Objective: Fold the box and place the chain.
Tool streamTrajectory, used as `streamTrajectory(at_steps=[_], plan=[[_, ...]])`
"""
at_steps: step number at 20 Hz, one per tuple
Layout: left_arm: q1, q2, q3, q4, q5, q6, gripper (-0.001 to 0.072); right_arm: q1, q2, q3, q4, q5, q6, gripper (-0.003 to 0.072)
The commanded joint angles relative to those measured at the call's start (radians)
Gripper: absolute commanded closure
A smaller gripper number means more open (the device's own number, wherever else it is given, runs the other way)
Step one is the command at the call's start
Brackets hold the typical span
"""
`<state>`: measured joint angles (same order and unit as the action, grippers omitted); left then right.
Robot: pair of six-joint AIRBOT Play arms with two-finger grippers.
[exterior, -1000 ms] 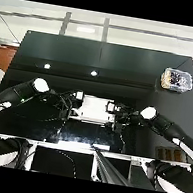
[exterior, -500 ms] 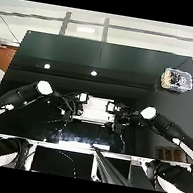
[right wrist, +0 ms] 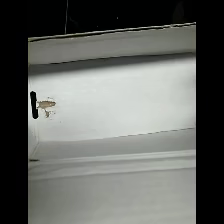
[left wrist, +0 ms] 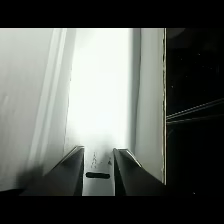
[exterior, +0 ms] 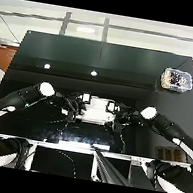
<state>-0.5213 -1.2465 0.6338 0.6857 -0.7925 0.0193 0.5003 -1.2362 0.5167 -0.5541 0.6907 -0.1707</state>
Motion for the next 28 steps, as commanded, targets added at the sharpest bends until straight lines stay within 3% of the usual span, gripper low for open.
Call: streamTrajectory(at_steps=[1, 3, 4, 5, 7, 9, 11, 14, 18, 23, 25, 28], plan=[[-0.002, -0.001, -0.001, -0.002, -0.035, 0.000, 0.0462, 0.001, -0.001, 0.000, 0.000, 0.001, -0.001, 0.0207], [-0.002, -0.001, -0.001, -0.002, -0.026, 0.000, 0.0335, 0.001, -0.001, 0.000, 0.000, 0.001, -0.001, 0.0207], [-0.002, -0.001, -0.001, 0.000, -0.026, 0.000, 0.0342, 0.001, -0.001, 0.000, 0.000, 0.001, -0.001, 0.0207], [-0.002, -0.001, -0.001, 0.005, -0.028, -0.001, 0.0427, 0.001, -0.001, 0.000, 0.000, 0.001, -0.001, 0.0207], [-0.003, -0.001, -0.002, 0.005, -0.028, 0.000, 0.0397, 0.001, -0.001, 0.000, 0.000, 0.001, -0.001, 0.0207], [-0.002, 0.000, -0.002, 0.007, -0.029, -0.001, 0.0413, 0.001, -0.001, 0.000, 0.000, 0.001, -0.001, 0.0207], [0.002, 0.012, -0.002, 0.026, -0.035, -0.016, 0.0685, 0.001, -0.001, 0.000, 0.000, 0.001, -0.001, 0.0207], [0.054, 0.086, 0.002, 0.091, -0.085, -0.144, 0.0684, 0.001, 0.000, 0.000, 0.000, 0.001, -0.001, 0.0207], [0.291, 0.196, 0.000, 0.109, -0.135, -0.477, 0.0684, 0.001, -0.001, 0.000, 0.000, 0.001, -0.001, 0.0207], [0.663, 0.188, -0.037, 0.040, -0.281, -0.900, 0.0682, 0.001, -0.001, 0.000, 0.000, 0.001, -0.001, 0.0207], [0.740, 0.168, -0.081, 0.039, -0.340, -0.947, 0.0682, 0.001, -0.001, 0.000, 0.000, 0.001, -0.001, 0.0207], [0.742, 0.123, -0.171, -0.023, -0.335, -1.022, 0.0683, 0.001, -0.001, 0.000, 0.000, 0.001, -0.001, 0.0207]])
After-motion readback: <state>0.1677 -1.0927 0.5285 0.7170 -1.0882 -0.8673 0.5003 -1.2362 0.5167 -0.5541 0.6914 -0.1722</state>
